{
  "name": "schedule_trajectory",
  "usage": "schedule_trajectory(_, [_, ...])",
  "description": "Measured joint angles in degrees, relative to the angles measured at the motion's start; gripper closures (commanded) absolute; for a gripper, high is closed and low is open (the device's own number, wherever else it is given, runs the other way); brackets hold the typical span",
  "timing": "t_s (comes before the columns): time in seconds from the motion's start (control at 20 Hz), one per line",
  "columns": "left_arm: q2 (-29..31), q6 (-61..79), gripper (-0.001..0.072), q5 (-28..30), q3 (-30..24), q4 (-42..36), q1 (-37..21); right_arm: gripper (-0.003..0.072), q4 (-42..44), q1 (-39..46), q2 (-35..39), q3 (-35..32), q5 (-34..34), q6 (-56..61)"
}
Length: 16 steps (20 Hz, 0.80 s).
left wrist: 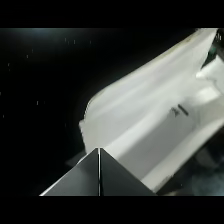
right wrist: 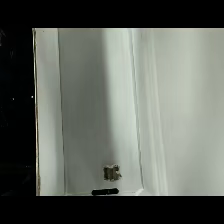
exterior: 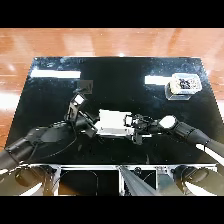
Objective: Fold the box and place the chain.
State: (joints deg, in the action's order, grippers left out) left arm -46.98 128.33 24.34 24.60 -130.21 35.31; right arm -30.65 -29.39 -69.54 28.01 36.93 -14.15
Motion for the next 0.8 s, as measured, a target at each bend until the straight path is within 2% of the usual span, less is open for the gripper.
schedule_trajectory(0.1, [1.49, 0.50, 0.0665, 6.62, 0.00, 3.54, -2.91, 0.0069, -0.02, 0.00, 0.00, 0.00, 0.00, 0.00])
schedule_trajectory(0.15, [1.77, 1.05, 0.0478, 9.29, 0.00, 5.57, -3.80, 0.0069, 0.00, 0.00, 0.00, 0.00, 0.00, 0.00])
schedule_trajectory(0.2, [1.75, 1.97, 0.0110, 11.72, -0.02, 7.85, -4.50, 0.0069, -0.02, 0.00, 0.00, 0.00, 0.00, 0.00])
schedule_trajectory(0.25, [1.49, 2.91, 0.0070, 13.46, -0.02, 9.60, -4.96, 0.0069, 0.00, 0.00, 0.00, 0.00, -0.02, 0.02])
schedule_trajectory(0.55, [-2.56, 19.54, 0.0075, 17.44, 0.00, 14.69, -5.81, 0.0069, 0.00, 0.00, 0.00, 0.00, -0.02, 0.02])
schedule_trajectory(0.8, [-6.69, 32.76, 0.0093, 12.63, 0.04, 14.40, -5.64, 0.0069, -0.02, 0.00, 0.00, 0.00, -0.02, 0.02])
